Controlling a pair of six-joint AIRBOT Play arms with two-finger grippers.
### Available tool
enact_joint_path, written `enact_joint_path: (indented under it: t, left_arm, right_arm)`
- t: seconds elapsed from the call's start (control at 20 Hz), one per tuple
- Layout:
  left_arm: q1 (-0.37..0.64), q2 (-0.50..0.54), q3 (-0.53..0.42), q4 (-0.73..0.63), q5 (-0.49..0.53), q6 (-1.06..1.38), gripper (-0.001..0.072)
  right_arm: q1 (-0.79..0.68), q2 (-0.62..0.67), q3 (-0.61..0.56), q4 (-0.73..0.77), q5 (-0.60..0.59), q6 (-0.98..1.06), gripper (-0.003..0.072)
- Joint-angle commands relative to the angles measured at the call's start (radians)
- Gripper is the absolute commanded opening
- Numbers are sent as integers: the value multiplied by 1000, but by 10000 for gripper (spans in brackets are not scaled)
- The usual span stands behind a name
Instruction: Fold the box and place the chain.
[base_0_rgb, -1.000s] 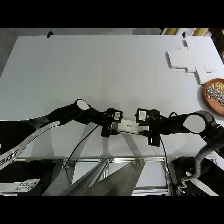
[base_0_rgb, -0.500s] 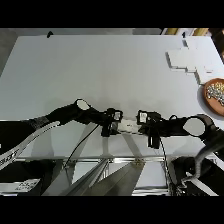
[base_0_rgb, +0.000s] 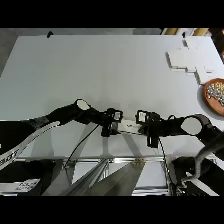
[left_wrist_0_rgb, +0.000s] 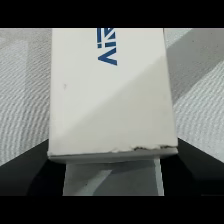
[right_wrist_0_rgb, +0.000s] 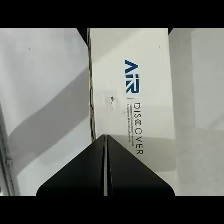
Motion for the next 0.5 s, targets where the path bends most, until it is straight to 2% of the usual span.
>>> enact_joint_path:
  t: [0.0, 0.45]
  left_arm:
    - [1, 0, 1, 0, 0, 0, 134]
    - [0, 0, 1, 0, 0, 0, 134]
  right_arm:
    - [0, -27, 0, -4, 14, 0, 23]
    - [0, -49, -14, -13, 9, 0, 23]
